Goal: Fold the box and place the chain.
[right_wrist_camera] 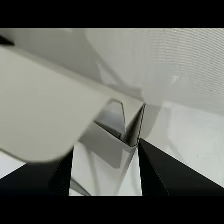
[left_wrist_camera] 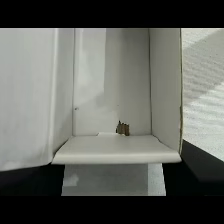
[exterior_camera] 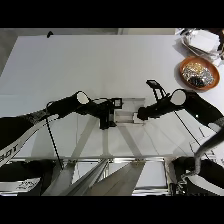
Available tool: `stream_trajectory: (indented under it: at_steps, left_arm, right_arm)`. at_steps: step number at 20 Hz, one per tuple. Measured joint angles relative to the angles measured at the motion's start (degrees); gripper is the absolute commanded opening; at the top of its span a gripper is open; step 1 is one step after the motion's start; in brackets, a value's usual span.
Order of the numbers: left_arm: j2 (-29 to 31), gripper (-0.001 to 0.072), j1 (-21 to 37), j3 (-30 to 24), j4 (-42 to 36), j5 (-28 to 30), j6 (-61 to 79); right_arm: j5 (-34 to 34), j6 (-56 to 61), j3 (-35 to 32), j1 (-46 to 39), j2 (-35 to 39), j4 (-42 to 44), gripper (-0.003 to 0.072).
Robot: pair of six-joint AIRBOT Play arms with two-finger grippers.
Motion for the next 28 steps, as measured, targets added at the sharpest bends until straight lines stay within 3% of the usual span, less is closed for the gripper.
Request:
stream_trajectory:
  at_steps: [12, 18, 26, 27, 28]
  left_arm:
    - [0.0, 0.0325, 0.0, 0.0, 0.0, 0.0, 0.0]
    - [0.0, 0.0325, 0.0, 0.0, 0.0, 0.0, 0.0]
    - [0.0, 0.0325, 0.0, 0.0, 0.0, 0.0, 0.0]
    - [0.0, 0.0325, 0.0, 0.0, 0.0, 0.0, 0.0]
    - [0.0, 0.0325, 0.0, 0.0, 0.0, 0.0, 0.0]
  right_arm:
    - [-2.6, 25.8, 1.7, 8.8, -1.5, -15.7, 0.0408]
    - [-4.5, 32.8, 1.7, 11.8, -4.7, -18.3, 0.0392]
    - [-4.3, 34.7, 1.7, 12.6, -7.0, -19.5, 0.0156]
    - [-4.2, 34.7, 1.7, 12.6, -7.3, -19.5, 0.0070]
    - [-3.7, 34.7, 1.8, 12.6, -7.7, -19.6, 0.0034]
